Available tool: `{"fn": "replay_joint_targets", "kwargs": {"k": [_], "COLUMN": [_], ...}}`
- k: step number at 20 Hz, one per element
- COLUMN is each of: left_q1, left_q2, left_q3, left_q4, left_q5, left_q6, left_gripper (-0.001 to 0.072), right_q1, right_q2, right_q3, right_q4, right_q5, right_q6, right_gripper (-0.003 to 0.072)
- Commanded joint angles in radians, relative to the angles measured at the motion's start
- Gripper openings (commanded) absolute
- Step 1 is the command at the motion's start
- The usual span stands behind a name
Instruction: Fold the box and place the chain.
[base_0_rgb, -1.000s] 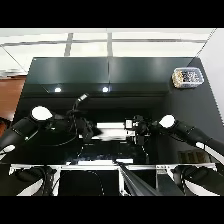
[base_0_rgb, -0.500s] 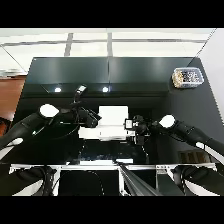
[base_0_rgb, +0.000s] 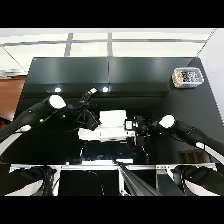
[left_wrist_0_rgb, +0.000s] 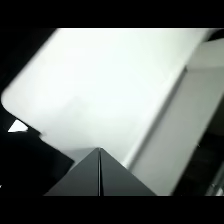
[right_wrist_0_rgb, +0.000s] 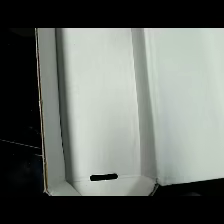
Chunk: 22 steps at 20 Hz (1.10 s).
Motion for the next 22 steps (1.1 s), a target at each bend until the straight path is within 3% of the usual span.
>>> {"fn": "replay_joint_targets", "kwargs": {"k": [1, 6, 10, 11, 12, 14, 17, 22], "left_q1": [0.043, 0.171, 0.139, 0.119, 0.095, 0.050, 0.011, -0.093], "left_q2": [0.147, 0.512, 0.566, 0.556, 0.546, 0.506, 0.387, 0.251], "left_q3": [-0.001, -0.232, -0.316, -0.317, -0.317, -0.303, -0.277, -0.241], "left_q4": [0.131, 0.114, 0.121, 0.127, 0.132, 0.184, 0.155, 0.151], "left_q5": [-0.087, 0.010, -0.074, -0.056, -0.018, 0.068, 0.050, 0.141], "left_q6": [-0.092, -0.034, 0.318, 0.404, 0.463, 0.484, 0.595, 0.606], "left_gripper": [0.0023, 0.0028, 0.0035, 0.0309, 0.0718, 0.0708, 0.0706, 0.0706], "right_q1": [0.001, 0.001, 0.001, 0.001, 0.001, 0.001, 0.001, 0.001], "right_q2": [-0.001, -0.001, -0.001, -0.001, -0.001, -0.001, -0.001, -0.001], "right_q3": [0.000, 0.000, 0.000, 0.000, 0.000, 0.000, 0.000, 0.000], "right_q4": [0.002, 0.002, 0.002, 0.002, 0.001, 0.001, 0.003, 0.003], "right_q5": [-0.003, -0.003, -0.003, -0.003, -0.003, -0.003, -0.003, -0.003], "right_q6": [0.002, 0.002, 0.002, 0.002, 0.002, 0.002, 0.002, 0.002], "right_gripper": [0.0230, 0.0230, 0.0230, 0.0230, 0.0230, 0.0230, 0.0231, 0.0231]}}
